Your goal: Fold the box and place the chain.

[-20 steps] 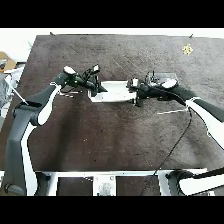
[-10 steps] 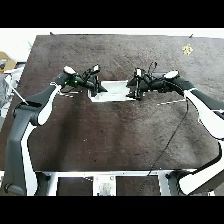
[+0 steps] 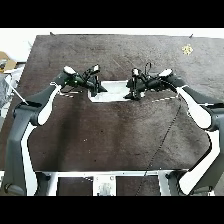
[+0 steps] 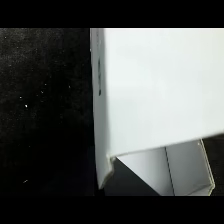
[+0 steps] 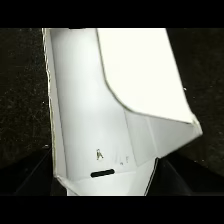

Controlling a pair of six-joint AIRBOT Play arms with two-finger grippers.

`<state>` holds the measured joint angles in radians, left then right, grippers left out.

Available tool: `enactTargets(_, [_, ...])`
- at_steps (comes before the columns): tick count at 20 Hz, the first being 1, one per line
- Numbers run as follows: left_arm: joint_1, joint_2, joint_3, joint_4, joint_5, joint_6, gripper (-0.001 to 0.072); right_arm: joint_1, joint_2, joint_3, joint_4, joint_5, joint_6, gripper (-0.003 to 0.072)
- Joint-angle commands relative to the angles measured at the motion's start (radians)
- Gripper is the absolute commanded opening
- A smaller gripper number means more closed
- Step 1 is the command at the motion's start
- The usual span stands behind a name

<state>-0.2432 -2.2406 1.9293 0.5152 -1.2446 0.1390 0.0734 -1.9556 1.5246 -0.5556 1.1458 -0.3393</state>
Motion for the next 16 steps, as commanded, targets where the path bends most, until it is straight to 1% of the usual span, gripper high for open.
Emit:
enactTargets(1, [0.0, 0.0, 0.0, 0.0, 0.0, 0.0, 0.001, 0.005, -0.032, 0.015, -0.002, 0.026, 0.003, 0.0666])
enactTargets(15, [0.0, 0.0, 0.0, 0.0, 0.0, 0.0, 0.0011, 0.025, -0.098, 0.019, 0.024, 0.006, -0.034, 0.0663])
enactTargets(16, [0.0, 0.0, 0.0, 0.0, 0.0, 0.0, 0.001, 0.025, -0.098, 0.023, 0.024, 0.008, -0.034, 0.0649])
